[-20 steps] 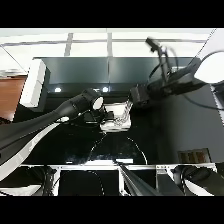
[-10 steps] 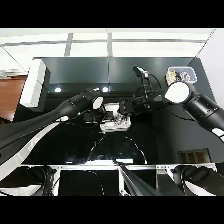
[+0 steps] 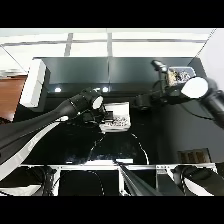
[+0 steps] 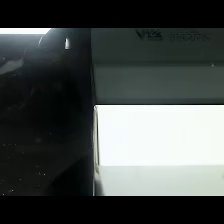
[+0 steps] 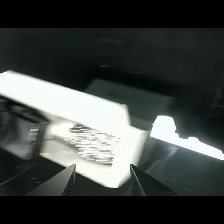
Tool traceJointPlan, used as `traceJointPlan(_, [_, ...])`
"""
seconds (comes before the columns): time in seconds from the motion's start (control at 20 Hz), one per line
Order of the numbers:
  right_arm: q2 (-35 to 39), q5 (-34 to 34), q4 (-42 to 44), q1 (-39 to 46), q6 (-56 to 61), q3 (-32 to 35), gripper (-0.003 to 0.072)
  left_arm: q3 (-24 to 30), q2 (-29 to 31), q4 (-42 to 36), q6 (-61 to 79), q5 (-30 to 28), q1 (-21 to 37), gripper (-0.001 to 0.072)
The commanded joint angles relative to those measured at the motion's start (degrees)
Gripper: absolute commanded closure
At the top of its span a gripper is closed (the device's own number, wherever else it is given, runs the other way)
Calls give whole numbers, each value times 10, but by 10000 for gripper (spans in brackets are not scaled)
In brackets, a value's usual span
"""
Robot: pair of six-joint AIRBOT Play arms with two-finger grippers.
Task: Fold the box and place the chain.
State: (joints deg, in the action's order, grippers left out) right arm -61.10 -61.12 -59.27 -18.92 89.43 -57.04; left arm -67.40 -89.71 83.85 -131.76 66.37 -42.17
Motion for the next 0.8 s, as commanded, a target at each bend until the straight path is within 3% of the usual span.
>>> traceJointPlan(0.0, [43, -55, -54, 56, -5, 0, 285, -11, 1, -21, 30, 19, -1, 362])
traceJointPlan(0.05, [51, -61, -66, 64, -5, 0, 285, -20, 3, -17, 30, 31, -6, 287])
traceJointPlan(0.25, [57, -57, -77, 93, -5, 0, 285, -38, 57, 10, 113, 44, -43, 285])
traceJointPlan(0.4, [57, -54, -85, 99, -8, 0, 285, -21, 130, 77, 148, 97, -44, 285])
traceJointPlan(0.6, [57, -30, -87, 99, -13, 0, 284, 49, 219, 97, 202, 148, 44, 285])
traceJointPlan(0.75, [57, -6, -87, 99, -13, 0, 285, 144, 291, 7, 303, 84, 146, 285])
